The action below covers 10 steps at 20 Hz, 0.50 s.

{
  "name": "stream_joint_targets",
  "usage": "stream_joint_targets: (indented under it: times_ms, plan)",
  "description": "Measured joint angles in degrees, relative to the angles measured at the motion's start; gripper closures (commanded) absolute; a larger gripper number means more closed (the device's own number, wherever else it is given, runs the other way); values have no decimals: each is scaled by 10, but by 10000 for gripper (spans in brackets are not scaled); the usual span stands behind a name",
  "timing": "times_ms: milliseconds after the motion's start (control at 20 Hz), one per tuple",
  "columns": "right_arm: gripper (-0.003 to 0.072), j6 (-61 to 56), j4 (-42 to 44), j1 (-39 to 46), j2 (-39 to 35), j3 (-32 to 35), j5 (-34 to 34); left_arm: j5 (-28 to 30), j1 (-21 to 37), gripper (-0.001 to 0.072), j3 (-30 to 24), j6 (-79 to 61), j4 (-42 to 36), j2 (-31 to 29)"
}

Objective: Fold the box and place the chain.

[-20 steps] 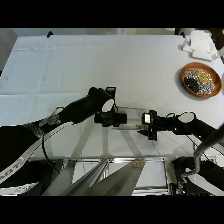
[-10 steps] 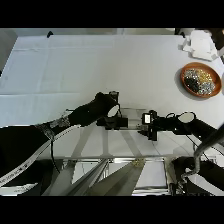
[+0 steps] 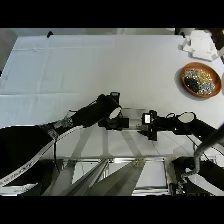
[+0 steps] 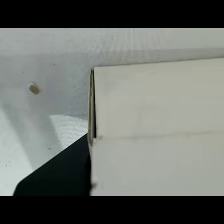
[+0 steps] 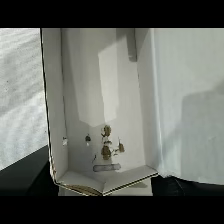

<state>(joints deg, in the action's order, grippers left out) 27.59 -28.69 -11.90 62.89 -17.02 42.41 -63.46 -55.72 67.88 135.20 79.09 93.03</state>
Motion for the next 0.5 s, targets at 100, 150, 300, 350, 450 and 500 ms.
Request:
stream_joint_targets:
  times_ms: [100,150,300,350,450,500]
  plan:
    - [273,-1,0,0,0,0,0,2,0,525,0,0,2,1]
    - [273,-1,0,0,0,0,0,4,0,618,0,0,3,1]
    - [273,-1,0,0,0,0,0,1,0,702,0,3,6,3]
    - [273,-2,0,0,0,0,0,1,0,702,0,3,6,4]
    - [273,-1,0,0,0,0,0,2,0,703,0,3,5,5]
    - [273,-2,0,0,0,0,0,2,0,703,0,3,4,6]
